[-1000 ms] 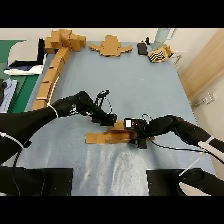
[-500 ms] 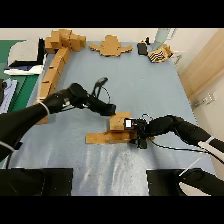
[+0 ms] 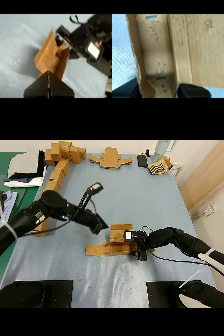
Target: Fold the box.
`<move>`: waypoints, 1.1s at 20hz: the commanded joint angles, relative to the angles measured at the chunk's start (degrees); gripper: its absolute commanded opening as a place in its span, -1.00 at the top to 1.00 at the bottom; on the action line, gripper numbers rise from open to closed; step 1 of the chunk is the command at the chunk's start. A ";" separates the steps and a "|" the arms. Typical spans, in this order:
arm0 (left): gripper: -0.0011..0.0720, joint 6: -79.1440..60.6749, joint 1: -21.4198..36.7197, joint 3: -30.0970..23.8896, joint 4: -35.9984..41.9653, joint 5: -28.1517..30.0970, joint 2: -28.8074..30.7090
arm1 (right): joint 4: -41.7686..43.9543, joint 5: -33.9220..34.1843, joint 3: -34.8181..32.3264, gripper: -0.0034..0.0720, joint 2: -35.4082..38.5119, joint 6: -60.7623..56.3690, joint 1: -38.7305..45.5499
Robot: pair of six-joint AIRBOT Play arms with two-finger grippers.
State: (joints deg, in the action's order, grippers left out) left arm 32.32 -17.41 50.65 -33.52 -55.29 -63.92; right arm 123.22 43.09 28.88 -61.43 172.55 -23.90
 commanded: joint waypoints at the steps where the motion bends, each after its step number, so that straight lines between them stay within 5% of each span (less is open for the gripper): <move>1: 0.95 -9.55 -1.75 -7.87 -5.35 2.12 5.88 | 0.00 0.02 0.02 -0.42 -0.04 -0.02 -0.02; 5: 0.83 -31.52 -3.58 -18.93 -2.89 14.25 8.90 | -0.02 0.02 0.02 -0.42 -0.04 -0.02 -0.02; 6: -0.33 -34.56 -4.31 -20.44 -2.19 15.32 8.83 | 0.00 0.02 0.02 -0.42 -0.04 -0.02 -0.02; 7: -0.90 -34.40 -4.76 -21.33 -1.25 16.37 8.52 | -0.02 0.02 0.02 -0.42 -0.04 -0.02 -0.02; 19: -0.90 -34.34 -10.62 -19.37 6.80 21.05 -2.86 | 0.00 0.02 0.02 -0.42 -0.04 -0.02 -0.02; 21: -0.45 -34.36 -10.86 -18.71 6.75 21.14 -3.91 | -0.02 0.02 0.02 -0.42 -0.04 -0.02 -0.02; 22: -0.45 -34.36 -10.84 -18.69 6.75 21.27 -4.17 | -0.02 0.02 0.02 -0.42 -0.04 -0.02 -0.02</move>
State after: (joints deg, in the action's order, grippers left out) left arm -1.91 -27.70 31.18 -27.53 -34.50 -66.41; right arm 123.17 43.11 28.88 -61.43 172.55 -23.90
